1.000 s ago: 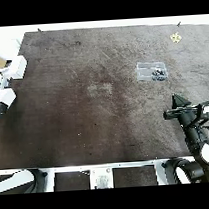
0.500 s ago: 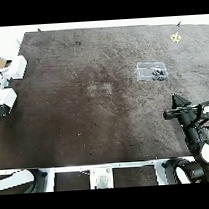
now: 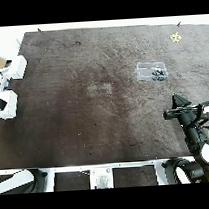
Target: Fold the box and place the chain.
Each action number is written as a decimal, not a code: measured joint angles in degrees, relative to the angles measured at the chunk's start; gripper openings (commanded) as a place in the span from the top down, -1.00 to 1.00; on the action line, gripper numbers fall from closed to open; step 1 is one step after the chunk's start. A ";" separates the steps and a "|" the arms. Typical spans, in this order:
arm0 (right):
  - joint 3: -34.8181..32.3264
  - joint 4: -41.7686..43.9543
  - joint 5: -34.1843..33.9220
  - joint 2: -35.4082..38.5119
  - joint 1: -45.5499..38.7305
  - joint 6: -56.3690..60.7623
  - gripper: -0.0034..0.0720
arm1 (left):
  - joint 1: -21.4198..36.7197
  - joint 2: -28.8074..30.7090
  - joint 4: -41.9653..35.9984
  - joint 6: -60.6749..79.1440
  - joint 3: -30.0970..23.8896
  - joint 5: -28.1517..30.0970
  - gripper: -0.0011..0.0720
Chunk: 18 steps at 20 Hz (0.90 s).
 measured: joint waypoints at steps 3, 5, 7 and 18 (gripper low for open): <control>0.00 0.02 -0.02 0.02 0.00 0.00 0.90 | 0.02 4.72 -3.23 -2.05 4.92 -2.51 -0.97; 0.00 0.00 -0.04 0.02 0.02 0.00 0.90 | 0.07 7.85 -11.37 -2.80 8.74 -4.87 0.58; 0.00 0.00 -0.04 0.00 0.00 0.02 0.90 | 0.00 10.05 -22.67 -1.66 12.57 -9.51 0.95; 0.00 0.02 -0.09 0.00 0.02 0.02 0.90 | -21.40 27.30 -34.34 3.43 6.16 7.10 0.96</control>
